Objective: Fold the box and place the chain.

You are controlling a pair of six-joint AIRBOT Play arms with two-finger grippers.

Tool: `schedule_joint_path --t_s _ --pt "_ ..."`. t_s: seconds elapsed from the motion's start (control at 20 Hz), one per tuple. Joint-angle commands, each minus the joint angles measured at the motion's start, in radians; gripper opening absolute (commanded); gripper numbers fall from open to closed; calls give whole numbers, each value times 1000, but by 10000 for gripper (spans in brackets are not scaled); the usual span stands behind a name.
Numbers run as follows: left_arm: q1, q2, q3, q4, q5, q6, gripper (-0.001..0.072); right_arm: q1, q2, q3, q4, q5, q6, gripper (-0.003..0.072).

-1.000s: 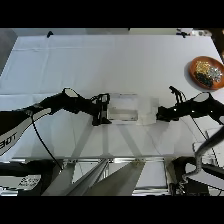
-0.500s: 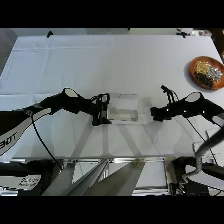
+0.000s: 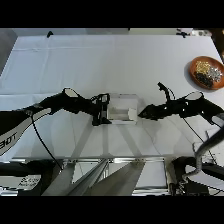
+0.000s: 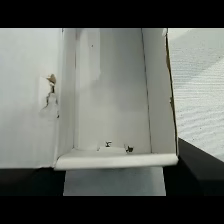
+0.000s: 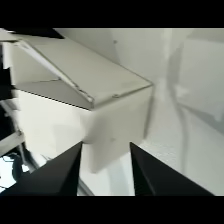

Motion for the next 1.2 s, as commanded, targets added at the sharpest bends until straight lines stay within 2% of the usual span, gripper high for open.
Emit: schedule_joint_path --t_s 0.0,0.15,0.25,0.4,0.55,0.75,0.85,1.05,1.15 --pt "0 0 1 0 0 0 344 1 0 0 49 27 -24 419" --pt "0 0 1 0 0 0 344 1 0 0 72 25 -24 421" --pt "0 0 1 0 0 0 344 1 0 0 71 26 -24 483" --pt "0 0 1 0 0 0 344 7 0 0 70 27 -24 479" --pt "0 0 1 0 0 0 345 73 5 0 47 10 -22 477" --pt "0 0 1 0 0 0 345 181 68 0 -19 -177 80 477" --pt "0 0 1 0 0 0 344 200 117 0 -75 -244 143 477" --pt "0 0 1 0 0 0 344 217 182 0 -313 -245 350 476" --pt "0 0 1 0 0 0 344 262 190 0 -349 -291 402 476"
